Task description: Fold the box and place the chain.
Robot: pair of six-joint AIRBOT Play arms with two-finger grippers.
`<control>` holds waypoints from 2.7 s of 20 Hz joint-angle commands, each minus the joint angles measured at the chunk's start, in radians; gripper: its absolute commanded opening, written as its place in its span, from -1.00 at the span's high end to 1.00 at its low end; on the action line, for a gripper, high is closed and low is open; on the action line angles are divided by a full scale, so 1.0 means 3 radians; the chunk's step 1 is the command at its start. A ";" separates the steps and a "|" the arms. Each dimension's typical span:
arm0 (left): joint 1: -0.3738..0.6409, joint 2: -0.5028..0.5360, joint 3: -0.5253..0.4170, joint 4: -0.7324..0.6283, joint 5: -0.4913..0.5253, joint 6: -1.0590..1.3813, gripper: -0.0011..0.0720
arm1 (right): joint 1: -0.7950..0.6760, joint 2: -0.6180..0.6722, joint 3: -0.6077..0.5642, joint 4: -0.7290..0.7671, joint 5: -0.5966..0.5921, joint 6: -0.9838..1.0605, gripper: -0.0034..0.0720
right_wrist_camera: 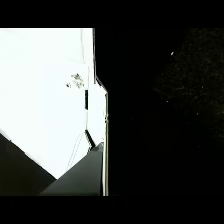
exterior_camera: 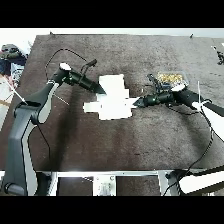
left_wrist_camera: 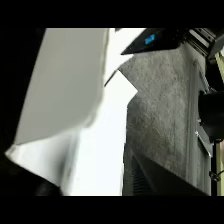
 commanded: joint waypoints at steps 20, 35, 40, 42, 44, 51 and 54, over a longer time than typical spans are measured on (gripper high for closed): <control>-0.0010 0.0089 0.0005 0.0175 0.0511 0.2570 0.94 | -0.0568 0.0582 0.0050 0.0188 -0.0164 0.0000 0.15; -0.0009 0.0085 -0.0009 0.0445 0.0848 0.2825 0.94 | -0.0478 0.0582 0.0050 0.0179 -0.0167 -0.0535 0.14; -0.0009 0.0072 -0.0084 0.0468 0.0815 0.2828 0.94 | -0.0132 0.0577 0.0050 0.0175 -0.0259 -0.1227 -0.23; -0.0009 0.0072 -0.0103 0.0472 0.0827 0.2828 0.94 | -0.0010 0.0572 0.0050 0.0175 -0.0287 -0.1493 -0.23; -0.0005 0.0076 -0.0103 0.0463 0.0827 0.2827 0.94 | 0.0064 0.0566 0.0048 0.0174 -0.0287 -0.1695 -0.23; -0.0005 0.0076 -0.0103 0.0412 0.0827 0.2827 0.94 | 0.0390 0.0535 0.0046 -0.0165 -0.0314 -0.2258 -0.91; -0.0005 0.0076 -0.0103 0.0412 0.0825 0.2827 0.94 | 0.0580 0.0352 0.0046 -0.0304 -0.0360 -0.2417 -0.92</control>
